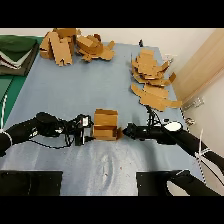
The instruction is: Fold the box.
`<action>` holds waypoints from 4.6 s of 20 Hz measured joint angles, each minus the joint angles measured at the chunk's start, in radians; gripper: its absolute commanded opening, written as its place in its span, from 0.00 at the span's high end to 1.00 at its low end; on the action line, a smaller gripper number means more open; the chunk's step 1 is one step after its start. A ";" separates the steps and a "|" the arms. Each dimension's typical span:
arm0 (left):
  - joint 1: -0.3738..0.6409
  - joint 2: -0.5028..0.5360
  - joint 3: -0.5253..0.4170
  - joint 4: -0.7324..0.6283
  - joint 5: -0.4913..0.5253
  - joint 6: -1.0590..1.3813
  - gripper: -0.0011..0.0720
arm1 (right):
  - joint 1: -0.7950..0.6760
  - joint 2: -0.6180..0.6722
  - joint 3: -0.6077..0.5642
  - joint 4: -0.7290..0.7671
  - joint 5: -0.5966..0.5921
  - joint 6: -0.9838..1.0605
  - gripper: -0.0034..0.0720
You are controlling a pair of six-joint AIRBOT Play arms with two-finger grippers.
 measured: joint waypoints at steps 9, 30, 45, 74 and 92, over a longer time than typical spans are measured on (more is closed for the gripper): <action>0.000 0.000 0.000 0.001 0.001 0.001 0.36 | 0.026 0.007 0.075 0.077 0.076 -0.008 0.44; 0.000 0.000 0.000 0.000 0.000 0.000 0.36 | 0.304 -0.064 0.290 -0.530 0.039 0.581 0.26; 0.000 0.000 0.000 0.000 0.000 0.000 0.36 | 0.481 -0.251 0.504 -0.933 0.158 0.891 0.26; 0.000 0.000 0.000 0.002 -0.001 0.001 0.36 | 0.580 -0.472 0.703 -1.168 0.335 1.138 0.55; 0.000 0.000 0.000 0.000 -0.001 0.000 0.36 | 0.352 -0.072 0.603 -1.147 0.401 1.129 0.96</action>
